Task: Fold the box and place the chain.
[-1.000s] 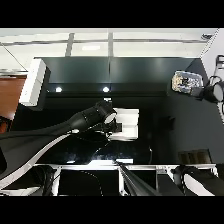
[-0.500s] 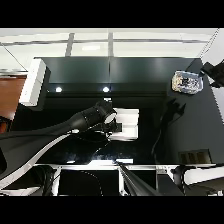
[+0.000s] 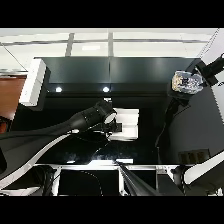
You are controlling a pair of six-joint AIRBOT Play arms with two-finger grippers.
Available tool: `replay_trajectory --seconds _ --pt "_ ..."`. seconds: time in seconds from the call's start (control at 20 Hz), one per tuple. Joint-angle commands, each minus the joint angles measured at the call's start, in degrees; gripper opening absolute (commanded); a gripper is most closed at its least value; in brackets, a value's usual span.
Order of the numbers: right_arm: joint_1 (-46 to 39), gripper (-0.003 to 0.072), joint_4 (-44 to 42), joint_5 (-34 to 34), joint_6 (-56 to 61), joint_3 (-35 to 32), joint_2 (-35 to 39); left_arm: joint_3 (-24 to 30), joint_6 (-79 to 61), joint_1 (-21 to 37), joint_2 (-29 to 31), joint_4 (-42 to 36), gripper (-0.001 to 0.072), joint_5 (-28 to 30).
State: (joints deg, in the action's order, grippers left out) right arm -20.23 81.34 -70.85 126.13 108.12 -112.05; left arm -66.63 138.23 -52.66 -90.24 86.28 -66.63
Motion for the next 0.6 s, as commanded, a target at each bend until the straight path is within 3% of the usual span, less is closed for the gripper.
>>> replay_trajectory --seconds 0.0,0.25,0.4,0.5,0.55 --pt "-0.1 0.0691 1.0 -0.7 1.0 0.5 -2.2 0.0 0.0 0.0 0.0 0.0 0.0031 -0.1" --pt "0.3 0.0681 1.4 -1.1 0.2 0.5 -3.9 0.0 0.0 0.0 0.0 0.0 0.0031 0.0" --pt "0.3 0.0413 1.0 -1.5 -2.2 0.5 -3.9 0.0 0.0 0.0 0.0 0.0 0.0031 0.0" --pt "0.3 0.0014 1.0 -2.3 -6.3 0.6 -3.2 0.0 0.0 0.0 0.0 0.0 0.0031 0.0" --pt "0.3 0.001 1.3 -2.5 -8.3 0.5 -2.5 0.0 0.0 0.0 0.0 0.0 0.0031 0.0"
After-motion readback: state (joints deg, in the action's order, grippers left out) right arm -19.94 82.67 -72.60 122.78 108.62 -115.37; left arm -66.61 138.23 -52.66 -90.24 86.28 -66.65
